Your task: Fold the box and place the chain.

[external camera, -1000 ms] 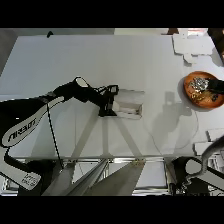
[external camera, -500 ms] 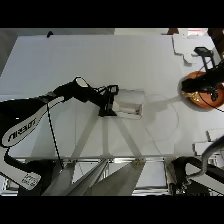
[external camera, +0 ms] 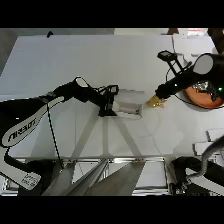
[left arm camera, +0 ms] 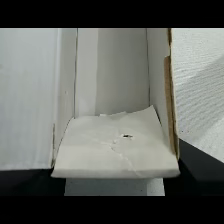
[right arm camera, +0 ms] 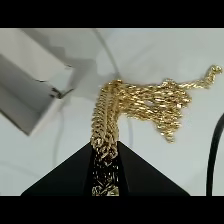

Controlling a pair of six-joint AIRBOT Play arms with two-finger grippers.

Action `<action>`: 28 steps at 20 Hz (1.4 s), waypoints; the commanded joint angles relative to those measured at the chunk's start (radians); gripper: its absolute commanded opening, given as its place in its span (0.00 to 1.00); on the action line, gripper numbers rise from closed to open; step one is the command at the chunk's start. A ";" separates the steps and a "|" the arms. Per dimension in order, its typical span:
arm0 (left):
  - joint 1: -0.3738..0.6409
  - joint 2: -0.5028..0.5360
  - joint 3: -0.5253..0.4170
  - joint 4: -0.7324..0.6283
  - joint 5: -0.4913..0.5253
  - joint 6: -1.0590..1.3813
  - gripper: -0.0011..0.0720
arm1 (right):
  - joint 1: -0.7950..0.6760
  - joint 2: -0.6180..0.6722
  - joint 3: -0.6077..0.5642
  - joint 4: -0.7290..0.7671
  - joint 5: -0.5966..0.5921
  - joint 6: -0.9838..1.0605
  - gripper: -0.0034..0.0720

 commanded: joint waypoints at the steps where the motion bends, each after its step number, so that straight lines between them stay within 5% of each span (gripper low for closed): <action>1: 0.000 0.000 0.000 0.000 0.000 0.000 0.39 | 0.104 0.001 0.001 0.013 -0.020 0.020 0.05; 12: 0.000 0.000 0.000 0.000 0.000 0.000 0.39 | 0.366 -0.020 0.001 0.121 -0.291 0.051 0.05; 23: 0.000 0.000 0.000 0.000 0.000 0.000 0.39 | 0.368 -0.193 0.000 0.089 -0.201 0.105 0.06; 25: 0.000 0.000 0.000 0.000 0.000 0.000 0.39 | 0.368 -0.192 0.001 0.084 -0.204 0.106 0.27; 28: 0.000 0.000 0.000 0.000 0.000 0.001 0.39 | 0.368 -0.183 0.001 0.083 -0.203 0.105 0.31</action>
